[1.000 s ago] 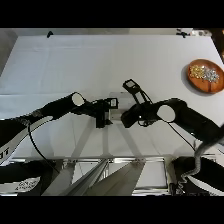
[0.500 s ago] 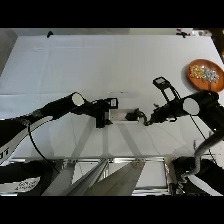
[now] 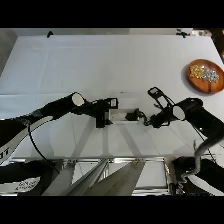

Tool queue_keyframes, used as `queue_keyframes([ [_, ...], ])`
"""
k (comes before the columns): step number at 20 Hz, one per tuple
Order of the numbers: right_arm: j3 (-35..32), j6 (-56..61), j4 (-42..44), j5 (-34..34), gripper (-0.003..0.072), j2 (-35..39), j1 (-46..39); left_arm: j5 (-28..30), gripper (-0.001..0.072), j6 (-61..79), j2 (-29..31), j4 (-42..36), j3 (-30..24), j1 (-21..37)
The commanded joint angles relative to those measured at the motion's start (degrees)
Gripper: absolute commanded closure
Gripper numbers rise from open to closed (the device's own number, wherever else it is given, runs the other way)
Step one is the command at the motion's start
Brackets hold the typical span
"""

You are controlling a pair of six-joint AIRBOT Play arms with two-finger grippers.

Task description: Fold the box and place the chain.

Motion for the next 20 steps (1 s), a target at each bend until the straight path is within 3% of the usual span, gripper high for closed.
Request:
queue_keyframes([
  [1, -0.3, -0.2, 0.1, -4.3, 0.0138, -4.0, 2.8, 0.0, 0.0497, 0.0, 0.0, 0.0, 0.0, 0.0],
  [7, -0.3, 0.6, 0.3, -3.6, 0.0166, -5.7, 3.2, 0.0, 0.0497, 0.0, 0.0, 0.0, 0.0, 0.0],
  [11, -0.3, 2.1, 0.6, -3.0, 0.0531, -5.7, 3.2, 0.0, 0.0497, 0.0, 0.0, 0.0, 0.0, 0.0],
  [13, -0.3, 2.1, 0.9, -2.4, 0.0657, -5.7, 3.2, 0.0, 0.0497, 0.0, 0.0, 0.0, 0.0, 0.0],
  [20, -0.1, 2.1, 3.0, -1.2, 0.068, -0.1, 3.2, 0.0, 0.0497, 0.0, 0.0, 0.0, 0.0, 0.0],
])
